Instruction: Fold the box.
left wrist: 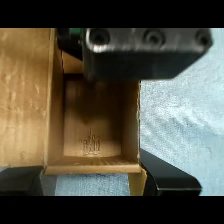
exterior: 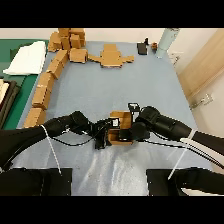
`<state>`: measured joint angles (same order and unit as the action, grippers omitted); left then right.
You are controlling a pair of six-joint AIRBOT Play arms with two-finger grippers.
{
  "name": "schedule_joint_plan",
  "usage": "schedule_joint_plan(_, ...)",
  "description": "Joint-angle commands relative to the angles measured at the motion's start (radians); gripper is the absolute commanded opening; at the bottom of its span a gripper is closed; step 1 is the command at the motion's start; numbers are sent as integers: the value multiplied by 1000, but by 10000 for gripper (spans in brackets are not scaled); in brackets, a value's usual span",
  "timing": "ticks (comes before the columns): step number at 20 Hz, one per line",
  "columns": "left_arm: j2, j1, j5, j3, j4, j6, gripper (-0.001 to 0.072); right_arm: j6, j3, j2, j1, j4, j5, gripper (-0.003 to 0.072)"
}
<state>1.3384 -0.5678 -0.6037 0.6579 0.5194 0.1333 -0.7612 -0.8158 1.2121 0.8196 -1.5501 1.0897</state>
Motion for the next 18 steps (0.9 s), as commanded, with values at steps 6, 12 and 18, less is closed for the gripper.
schedule_joint_plan(6, 1, 0, 1, 1, 0, 0, 424, 136, -50, 72, 22, 27, 57, 321)
schedule_joint_plan(12, 1, 0, 1, 0, 0, 0, 424, 124, -51, 72, 22, 29, 68, 5)
schedule_joint_plan(18, 1, 0, 1, 1, 0, 0, 423, 114, -51, 72, 22, 43, 75, 290)
